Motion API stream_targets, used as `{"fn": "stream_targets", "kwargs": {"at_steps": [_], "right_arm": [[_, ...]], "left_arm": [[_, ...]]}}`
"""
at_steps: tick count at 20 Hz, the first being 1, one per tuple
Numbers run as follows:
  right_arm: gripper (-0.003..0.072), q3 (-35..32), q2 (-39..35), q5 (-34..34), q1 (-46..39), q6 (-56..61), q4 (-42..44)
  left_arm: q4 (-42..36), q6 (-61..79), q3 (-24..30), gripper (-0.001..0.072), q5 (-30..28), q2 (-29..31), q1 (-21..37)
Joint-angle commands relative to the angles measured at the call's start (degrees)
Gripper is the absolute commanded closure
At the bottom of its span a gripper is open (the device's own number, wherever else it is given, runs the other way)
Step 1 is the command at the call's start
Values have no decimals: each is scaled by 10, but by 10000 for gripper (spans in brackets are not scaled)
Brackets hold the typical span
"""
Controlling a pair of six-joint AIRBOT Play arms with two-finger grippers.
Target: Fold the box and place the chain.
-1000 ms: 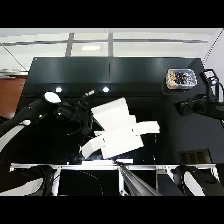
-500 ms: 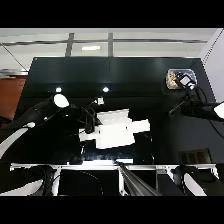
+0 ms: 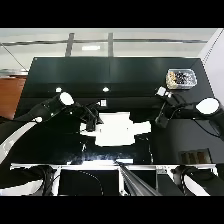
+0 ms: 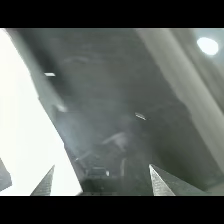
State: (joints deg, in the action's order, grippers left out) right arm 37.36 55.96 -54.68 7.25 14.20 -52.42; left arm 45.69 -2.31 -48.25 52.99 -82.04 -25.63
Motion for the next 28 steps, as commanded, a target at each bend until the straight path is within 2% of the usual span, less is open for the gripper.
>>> {"fn": "stream_targets", "kwargs": {"at_steps": [1,5,8,12,18,21,24,28], "right_arm": [[-20,0,18,-13,49,-27,17],[-19,-42,20,-30,66,-27,16],[-20,-71,20,-42,109,-27,16],[-20,-98,20,-17,166,-45,14],[-19,-106,21,33,179,-73,21],[-19,-106,34,55,186,-112,74],[-20,-106,49,64,219,-124,61],[-19,-106,49,109,246,-123,64]], "left_arm": [[4,7,-2,681,-7,-5,0],[4,7,-2,681,-2,-5,0],[4,7,-2,680,0,-5,0],[3,7,-2,680,-1,-6,0],[3,7,-2,680,-1,-6,0],[3,7,-2,680,-1,-6,0],[3,7,-2,680,-1,-6,0],[3,7,-2,680,-1,-6,0]]}}
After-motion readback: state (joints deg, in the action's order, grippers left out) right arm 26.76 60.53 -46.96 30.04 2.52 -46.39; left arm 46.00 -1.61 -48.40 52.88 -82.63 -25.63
